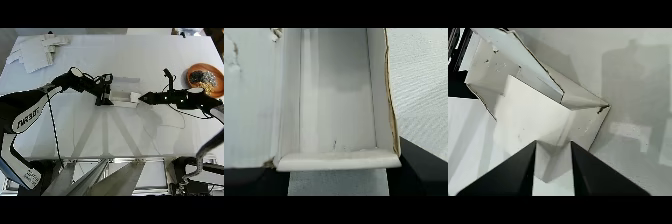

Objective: Fold the box and place the chain.

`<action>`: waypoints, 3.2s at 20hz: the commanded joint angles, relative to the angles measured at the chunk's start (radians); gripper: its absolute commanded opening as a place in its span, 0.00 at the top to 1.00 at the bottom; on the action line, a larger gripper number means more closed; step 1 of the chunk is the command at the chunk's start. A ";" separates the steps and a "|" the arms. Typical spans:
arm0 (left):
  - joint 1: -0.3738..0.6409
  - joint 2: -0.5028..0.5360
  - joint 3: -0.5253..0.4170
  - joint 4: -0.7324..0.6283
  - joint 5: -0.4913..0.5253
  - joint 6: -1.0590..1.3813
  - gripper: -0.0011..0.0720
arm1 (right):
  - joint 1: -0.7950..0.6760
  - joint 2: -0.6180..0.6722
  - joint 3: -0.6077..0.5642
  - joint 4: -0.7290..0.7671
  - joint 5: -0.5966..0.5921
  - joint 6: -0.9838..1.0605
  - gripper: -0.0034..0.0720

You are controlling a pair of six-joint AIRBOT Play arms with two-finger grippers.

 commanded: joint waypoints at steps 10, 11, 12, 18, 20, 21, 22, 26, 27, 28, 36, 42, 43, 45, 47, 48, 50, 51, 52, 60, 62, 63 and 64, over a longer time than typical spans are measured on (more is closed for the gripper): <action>0.000 0.000 0.000 0.000 0.000 0.000 0.45 | 0.115 0.002 0.001 -0.019 -0.145 0.068 0.56; 0.000 0.000 0.000 0.000 0.000 0.000 0.45 | 0.118 0.004 0.001 -0.026 -0.167 0.085 0.56; 0.000 0.000 0.000 0.000 0.000 0.000 0.45 | 0.125 0.008 0.001 -0.045 -0.192 0.100 0.56; 0.000 0.000 0.000 0.000 0.000 0.000 0.45 | 0.200 0.019 0.042 -0.192 -0.343 0.264 0.41; 0.000 0.000 0.000 0.000 0.000 0.000 0.45 | 0.216 0.019 0.051 -0.267 -0.343 0.306 0.41; 0.000 0.000 0.000 0.000 0.000 0.000 0.45 | 0.224 0.020 0.053 -0.309 -0.345 0.340 0.41; 0.000 0.000 0.000 0.000 0.000 0.000 0.45 | 0.230 0.022 0.053 -0.341 -0.344 0.370 0.41; 0.000 0.000 0.000 0.000 0.000 0.000 0.45 | 0.239 0.028 0.064 -0.361 -0.342 0.406 0.41; 0.000 0.000 0.000 0.000 0.000 0.000 0.45 | 0.244 0.033 0.077 -0.362 -0.340 0.406 0.41; 0.000 0.000 0.000 0.000 0.000 0.000 0.45 | 0.250 0.038 0.095 -0.366 -0.340 0.406 0.41; 0.000 0.000 0.000 0.000 0.000 0.000 0.45 | 0.346 0.042 0.306 -0.973 -0.140 0.935 0.41; 0.000 0.000 0.000 0.000 0.000 0.000 0.45 | 0.433 0.040 0.319 -1.100 -0.122 1.162 0.42; 0.000 0.000 0.000 0.000 0.000 0.000 0.45 | 0.444 0.036 0.319 -1.102 -0.142 1.193 0.43; 0.000 0.000 0.000 0.000 0.000 0.000 0.45 | 0.466 0.017 0.319 -1.128 -0.152 1.254 0.44; 0.000 0.000 0.000 0.000 0.000 0.000 0.45 | 0.491 -0.001 0.319 -1.172 -0.143 1.270 0.44; 0.000 0.000 0.000 0.000 -0.001 0.000 0.45 | 0.500 -0.008 0.319 -1.184 -0.138 1.270 0.44; 0.000 0.000 0.000 0.000 -0.002 0.000 0.45 | 0.508 -0.023 0.320 -1.202 -0.128 1.270 0.46; 0.000 0.000 0.000 0.000 -0.002 0.000 0.45 | 0.508 -0.030 0.321 -1.207 -0.122 1.270 0.46; 0.000 0.000 0.000 0.000 -0.002 0.000 0.45 | 0.508 -0.036 0.321 -1.219 -0.122 1.278 0.46; 0.000 0.000 0.000 0.000 -0.003 0.000 0.45 | 0.521 -0.066 0.353 -1.253 -0.125 1.361 0.52; 0.000 0.000 0.000 0.000 -0.002 0.000 0.45 | 0.535 -0.082 0.386 -1.253 -0.119 1.446 0.55; 0.000 0.000 0.000 0.000 -0.003 0.000 0.45 | 0.539 -0.090 0.401 -1.253 -0.105 1.487 0.55; 0.000 0.000 0.000 0.000 -0.003 0.000 0.45 | 0.543 -0.101 0.415 -1.252 -0.080 1.519 0.54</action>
